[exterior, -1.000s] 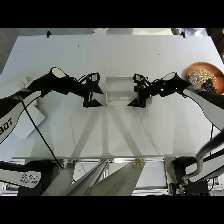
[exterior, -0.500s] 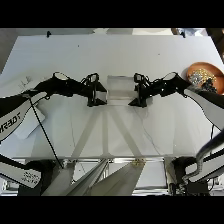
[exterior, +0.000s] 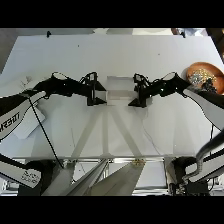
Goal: Fold the box and place the chain.
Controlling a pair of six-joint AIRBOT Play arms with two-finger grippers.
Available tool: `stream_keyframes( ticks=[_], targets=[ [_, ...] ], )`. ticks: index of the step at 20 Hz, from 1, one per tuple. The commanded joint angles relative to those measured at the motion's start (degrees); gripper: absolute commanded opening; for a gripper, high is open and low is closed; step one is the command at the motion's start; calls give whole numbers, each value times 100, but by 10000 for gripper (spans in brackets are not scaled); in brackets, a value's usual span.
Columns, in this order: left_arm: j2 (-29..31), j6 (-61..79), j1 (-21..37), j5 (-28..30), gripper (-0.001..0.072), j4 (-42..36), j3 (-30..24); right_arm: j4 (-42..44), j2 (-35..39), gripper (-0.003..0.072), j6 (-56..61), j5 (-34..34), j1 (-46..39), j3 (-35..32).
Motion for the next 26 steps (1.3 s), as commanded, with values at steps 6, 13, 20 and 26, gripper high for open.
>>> stream_keyframes(
  ticks=[6,13,20,26],
  targets=[
    [-13,372,315,-140,698,-470,-2,9,-2,500,22,-7,0,2],
    [-26,369,479,-509,693,-555,4,9,-2,500,22,-7,0,2],
    [-107,282,634,-841,628,-361,221,9,-2,500,22,-7,0,2],
    [-138,155,302,-833,635,376,494,9,-2,500,22,-7,0,2]
  ],
)
